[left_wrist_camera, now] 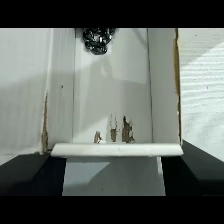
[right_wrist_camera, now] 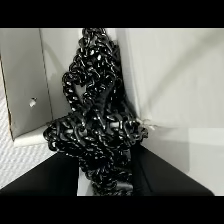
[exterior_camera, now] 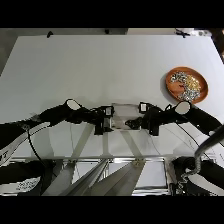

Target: Fold the box and place the chain.

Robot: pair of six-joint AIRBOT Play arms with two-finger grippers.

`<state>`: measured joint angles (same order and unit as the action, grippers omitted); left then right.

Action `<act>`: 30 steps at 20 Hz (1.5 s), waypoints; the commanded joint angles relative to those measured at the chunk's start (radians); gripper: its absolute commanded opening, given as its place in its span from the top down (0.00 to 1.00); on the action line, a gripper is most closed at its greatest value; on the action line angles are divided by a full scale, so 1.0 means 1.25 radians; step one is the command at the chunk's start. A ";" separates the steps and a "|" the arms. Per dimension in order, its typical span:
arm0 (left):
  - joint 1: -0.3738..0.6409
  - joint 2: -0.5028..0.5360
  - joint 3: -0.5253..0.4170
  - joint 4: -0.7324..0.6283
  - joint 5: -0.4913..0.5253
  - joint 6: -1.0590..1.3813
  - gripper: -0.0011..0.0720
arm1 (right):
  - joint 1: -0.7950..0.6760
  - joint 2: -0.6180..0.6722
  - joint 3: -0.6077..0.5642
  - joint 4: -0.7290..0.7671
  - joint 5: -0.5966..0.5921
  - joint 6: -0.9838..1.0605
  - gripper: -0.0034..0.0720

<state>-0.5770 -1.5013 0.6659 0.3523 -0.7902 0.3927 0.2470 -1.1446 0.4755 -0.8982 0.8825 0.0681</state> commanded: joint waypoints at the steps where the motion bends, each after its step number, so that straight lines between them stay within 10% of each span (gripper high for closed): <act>1: 0.000 0.000 0.000 0.000 0.001 0.000 0.48 | 0.000 0.048 0.001 -0.110 0.010 0.145 0.94; 6: 0.000 0.000 0.000 0.000 0.001 0.000 0.48 | 0.000 0.225 0.001 -0.210 -0.003 0.334 0.94; 13: 0.000 0.000 0.000 0.000 0.001 0.000 0.48 | 0.029 0.429 0.035 -0.031 0.010 0.388 0.94; 30: 0.000 0.000 0.000 0.000 0.001 0.000 0.48 | 0.307 0.061 0.040 0.104 -0.233 0.559 0.92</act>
<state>-0.5770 -1.5013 0.6659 0.3515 -0.7895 0.3923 0.6155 -0.9867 0.5247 -0.7940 0.6144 0.7456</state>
